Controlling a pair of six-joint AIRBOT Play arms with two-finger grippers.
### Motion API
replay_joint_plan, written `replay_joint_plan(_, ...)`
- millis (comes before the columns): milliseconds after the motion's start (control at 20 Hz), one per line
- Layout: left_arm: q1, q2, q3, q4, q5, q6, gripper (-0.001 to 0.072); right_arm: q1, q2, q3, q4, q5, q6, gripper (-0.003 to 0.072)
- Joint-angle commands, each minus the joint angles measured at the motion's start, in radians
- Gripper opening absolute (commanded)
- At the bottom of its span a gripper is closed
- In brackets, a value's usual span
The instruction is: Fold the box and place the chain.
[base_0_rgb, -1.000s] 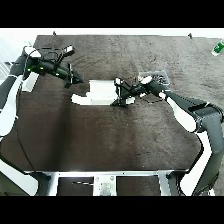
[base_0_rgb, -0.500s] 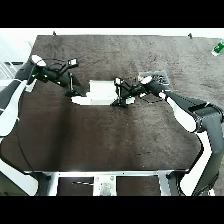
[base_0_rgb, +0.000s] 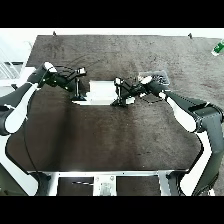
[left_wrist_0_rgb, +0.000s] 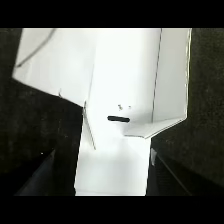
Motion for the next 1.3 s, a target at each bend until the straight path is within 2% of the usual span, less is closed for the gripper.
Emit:
replay_joint_plan(0, -0.012, -0.003, 0.000, 0.000, -0.010, 0.040, 0.0703, 0.000, 0.000, 0.000, 0.000, 0.000, 0.000, 0.0589)
replay_joint_plan(350, -0.026, -0.003, 0.000, -0.023, -0.027, 0.067, 0.0701, 0.001, 0.000, 0.000, 0.000, 0.000, 0.000, 0.0589)
replay_joint_plan(450, -0.026, -0.003, 0.000, -0.026, -0.039, 0.082, 0.0591, 0.001, 0.000, 0.000, 0.000, 0.000, 0.000, 0.0589)
replay_joint_plan(900, -0.026, -0.003, -0.002, -0.031, -0.060, 0.090, 0.0580, 0.000, 0.000, 0.000, 0.000, 0.000, 0.000, 0.0589)
replay_joint_plan(950, -0.026, -0.004, -0.002, -0.030, -0.060, 0.090, 0.0450, 0.000, 0.000, 0.000, 0.000, 0.000, 0.000, 0.0589)
replay_joint_plan(1000, -0.026, -0.003, -0.002, -0.030, -0.059, 0.090, 0.0420, 0.001, 0.000, 0.000, 0.000, 0.000, 0.000, 0.0589)
replay_joint_plan(1250, -0.026, -0.004, -0.002, -0.042, -0.043, 0.109, 0.0405, 0.000, 0.000, 0.000, 0.000, 0.000, 0.000, 0.0589)
